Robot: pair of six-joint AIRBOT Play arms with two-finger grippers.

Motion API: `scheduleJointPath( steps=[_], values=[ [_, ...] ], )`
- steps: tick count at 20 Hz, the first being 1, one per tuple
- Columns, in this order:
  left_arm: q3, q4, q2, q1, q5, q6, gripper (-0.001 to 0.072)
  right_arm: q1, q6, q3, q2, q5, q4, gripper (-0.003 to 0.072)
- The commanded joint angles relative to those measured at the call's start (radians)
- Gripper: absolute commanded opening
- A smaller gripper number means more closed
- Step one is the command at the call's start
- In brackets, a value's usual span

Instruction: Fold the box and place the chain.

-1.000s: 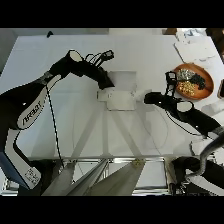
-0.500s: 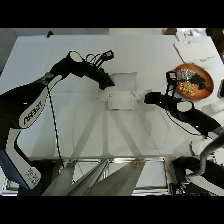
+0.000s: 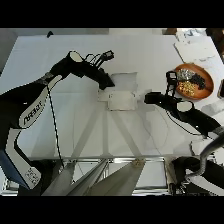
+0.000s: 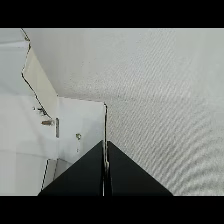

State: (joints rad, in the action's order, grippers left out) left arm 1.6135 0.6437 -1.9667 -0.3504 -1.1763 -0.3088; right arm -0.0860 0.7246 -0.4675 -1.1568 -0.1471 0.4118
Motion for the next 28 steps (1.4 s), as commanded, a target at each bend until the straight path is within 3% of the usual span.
scheduleJointPath(
  steps=[1,9,10,11,12,16,22,24,28],
  values=[
    [0.000,0.000,0.000,-0.001,-0.014,0.000,0.0012,-0.001,0.000,0.000,0.000,-0.002,0.000,0.0011],
    [0.000,0.000,0.000,-0.001,-0.013,-0.007,0.0011,-0.001,0.000,0.000,0.000,0.006,0.000,0.0033],
    [0.000,0.001,0.000,-0.001,-0.014,-0.011,0.0011,-0.001,0.000,0.000,0.001,0.006,-0.001,0.0146],
    [0.000,0.000,0.001,0.000,-0.021,-0.011,0.0010,-0.001,0.000,-0.003,0.002,0.005,-0.001,0.0312],
    [0.000,0.001,0.002,0.000,-0.035,-0.019,0.0007,-0.001,0.000,-0.006,0.005,0.005,0.000,0.0394],
    [0.000,0.056,0.076,0.004,-0.122,-0.053,0.0004,-0.001,0.000,-0.016,0.087,-0.026,0.005,0.0395],
    [-0.012,0.221,0.353,0.002,-0.285,-0.145,-0.0003,-0.001,0.000,-0.016,0.399,-0.024,0.012,0.0395],
    [-0.066,0.225,0.446,-0.002,-0.279,-0.145,-0.0005,-0.001,0.001,-0.016,0.496,-0.024,0.051,0.0395],
    [-0.304,0.232,0.615,-0.001,-0.235,-0.093,-0.0004,-0.001,0.005,-0.016,0.613,-0.026,0.092,0.0394]
  ],
)
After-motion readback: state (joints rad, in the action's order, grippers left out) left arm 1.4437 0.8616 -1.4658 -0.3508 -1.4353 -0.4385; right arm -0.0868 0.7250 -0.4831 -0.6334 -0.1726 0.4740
